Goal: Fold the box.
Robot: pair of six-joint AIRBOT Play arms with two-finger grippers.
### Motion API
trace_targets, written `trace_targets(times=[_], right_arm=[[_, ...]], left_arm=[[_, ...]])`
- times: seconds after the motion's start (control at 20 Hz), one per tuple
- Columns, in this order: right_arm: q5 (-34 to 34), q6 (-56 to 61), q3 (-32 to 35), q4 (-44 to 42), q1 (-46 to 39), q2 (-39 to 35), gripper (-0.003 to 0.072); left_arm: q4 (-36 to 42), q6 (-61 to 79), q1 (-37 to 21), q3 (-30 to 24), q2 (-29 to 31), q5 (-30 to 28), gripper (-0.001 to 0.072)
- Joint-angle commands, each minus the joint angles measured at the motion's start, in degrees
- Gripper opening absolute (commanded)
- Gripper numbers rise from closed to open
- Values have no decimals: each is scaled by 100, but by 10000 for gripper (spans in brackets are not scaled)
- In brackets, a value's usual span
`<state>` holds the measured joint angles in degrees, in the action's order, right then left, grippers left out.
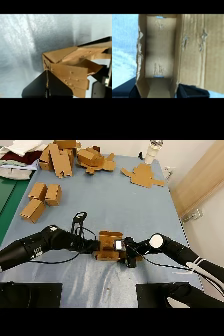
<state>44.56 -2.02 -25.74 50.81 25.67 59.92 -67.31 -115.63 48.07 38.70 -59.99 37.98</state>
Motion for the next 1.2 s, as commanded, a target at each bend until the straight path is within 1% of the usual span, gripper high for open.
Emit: trace_targets(times=[0.0,0.05,0.2,0.35,0.4,0.45,0.5,0.7,0.75,0.8,0.9,1.0,1.05,1.15], right_arm=[[0,2,-2,-4,4,0,509],[0,0,-2,-4,4,0,509],[0,0,-2,-4,4,0,510],[0,0,-2,-4,4,0,509],[0,0,-2,-4,4,0,509],[0,0,-2,-4,4,0,509],[0,0,-2,-2,4,0,509],[0,0,-2,-2,4,0,509],[-2,0,-2,-2,4,0,509],[-2,0,-2,-2,4,0,509],[-2,0,-2,-2,4,0,509],[0,0,-2,-2,4,0,509],[-2,0,-2,-2,4,0,510],[0,0,-2,-2,4,0,509]], left_arm=[[-2312,-2306,649,544,-2,960,11],[-2503,-2546,756,678,-2,1110,11],[-2487,-2835,839,754,-31,1106,11],[-2376,-2946,859,754,-166,894,13],[-2376,-2931,907,754,-190,748,97],[-2369,-3021,960,756,-203,619,340],[-2356,-3136,984,756,-205,597,363],[-2245,-3088,1084,756,-205,597,368],[-2227,-3014,1143,765,-205,599,442],[-2190,-3010,1200,778,-205,610,477],[-1915,-2946,1231,800,-219,728,485],[-1582,-2927,1226,802,-328,1095,485],[-1399,-2924,1226,802,-428,1167,485],[-1237,-2924,1226,846,-605,1099,485]])
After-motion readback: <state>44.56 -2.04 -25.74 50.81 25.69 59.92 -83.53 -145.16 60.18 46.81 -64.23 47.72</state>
